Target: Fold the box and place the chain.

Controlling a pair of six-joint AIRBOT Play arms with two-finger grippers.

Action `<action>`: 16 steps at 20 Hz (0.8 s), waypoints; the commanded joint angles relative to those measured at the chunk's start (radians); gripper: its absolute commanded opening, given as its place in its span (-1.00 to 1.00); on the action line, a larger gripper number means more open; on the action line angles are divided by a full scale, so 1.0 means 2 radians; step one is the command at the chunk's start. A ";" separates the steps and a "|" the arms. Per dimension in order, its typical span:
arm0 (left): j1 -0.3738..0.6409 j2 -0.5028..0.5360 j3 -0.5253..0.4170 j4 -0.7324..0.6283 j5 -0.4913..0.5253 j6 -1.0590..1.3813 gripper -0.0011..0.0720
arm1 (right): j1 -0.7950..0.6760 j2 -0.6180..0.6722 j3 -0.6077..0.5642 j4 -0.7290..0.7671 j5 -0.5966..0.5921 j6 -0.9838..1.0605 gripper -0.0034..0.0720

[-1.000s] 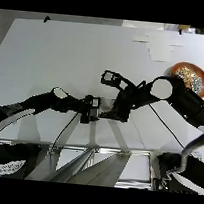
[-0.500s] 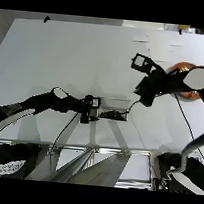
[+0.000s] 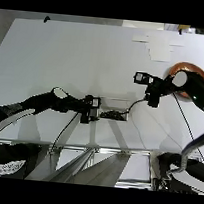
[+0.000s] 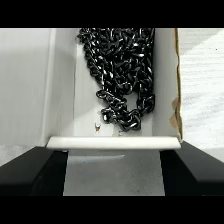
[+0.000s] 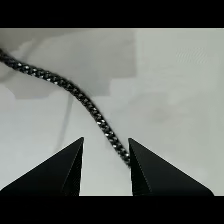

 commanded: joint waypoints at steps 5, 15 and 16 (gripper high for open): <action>0.000 0.000 0.000 0.000 0.000 0.000 -0.60 | -0.002 -0.068 -0.003 -0.005 -0.027 -0.093 -0.22; 0.000 0.000 0.000 0.000 0.000 0.000 -0.60 | -0.002 -0.095 -0.003 -0.005 -0.018 -0.093 -0.86; 0.000 0.000 0.000 0.000 0.000 0.000 -0.60 | -0.002 -0.093 -0.003 -0.006 0.001 -0.089 -0.86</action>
